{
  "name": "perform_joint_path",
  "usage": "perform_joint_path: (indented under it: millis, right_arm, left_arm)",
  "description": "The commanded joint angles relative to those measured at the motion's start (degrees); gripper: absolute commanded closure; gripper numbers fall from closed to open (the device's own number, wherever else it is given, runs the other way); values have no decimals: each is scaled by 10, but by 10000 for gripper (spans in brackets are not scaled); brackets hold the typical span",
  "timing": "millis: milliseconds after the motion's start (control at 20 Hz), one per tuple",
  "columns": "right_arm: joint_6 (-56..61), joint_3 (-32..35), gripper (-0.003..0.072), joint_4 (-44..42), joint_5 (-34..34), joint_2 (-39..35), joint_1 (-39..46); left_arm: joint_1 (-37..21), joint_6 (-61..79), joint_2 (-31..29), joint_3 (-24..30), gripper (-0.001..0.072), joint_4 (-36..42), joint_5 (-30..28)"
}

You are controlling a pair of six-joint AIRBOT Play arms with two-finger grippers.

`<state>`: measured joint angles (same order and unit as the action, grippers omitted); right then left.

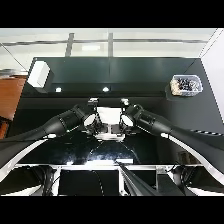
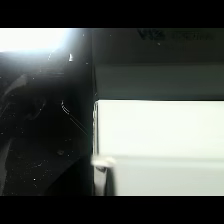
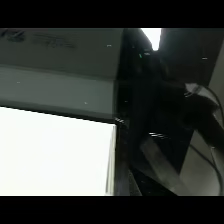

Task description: Fold the box and place the chain.

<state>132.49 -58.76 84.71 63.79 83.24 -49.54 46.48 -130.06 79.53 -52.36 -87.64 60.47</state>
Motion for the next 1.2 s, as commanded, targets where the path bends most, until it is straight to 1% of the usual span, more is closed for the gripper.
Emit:
perform_joint_path:
  millis: [0,150,300,450,550,600,700,750,850,950,1000,1050,1150]
  right_arm:
    - [-26,0,305,3,8,-26,5]
    - [-45,0,305,28,32,-74,14]
    - [-71,0,306,52,49,-143,22]
    - [-71,0,306,130,54,-227,22]
    - [-70,0,307,211,68,-276,25]
    - [-70,0,307,246,80,-289,33]
    - [-72,0,307,299,111,-295,73]
    - [-78,5,307,312,106,-295,106]
    - [-104,17,307,312,69,-295,184]
    - [-118,26,303,309,16,-288,275]
    - [-120,25,150,306,-8,-280,317]
    - [-133,25,-27,296,-35,-271,358]
    - [-163,19,-33,239,-103,-242,438]
  left_arm:
    - [0,-2,0,0,678,1,0]
    - [0,-2,0,0,678,1,1]
    - [0,-2,0,0,678,1,2]
    - [0,-2,0,0,678,1,2]
    - [0,-2,0,0,678,1,2]
    - [0,-2,0,0,678,1,2]
    - [0,-2,0,0,678,1,2]
    - [0,-2,0,0,678,1,3]
    - [0,-2,0,0,678,1,2]
    - [0,-2,0,0,678,0,2]
    - [0,-2,0,0,678,0,2]
    - [0,-2,0,0,678,1,2]
    - [0,-2,0,0,678,0,2]
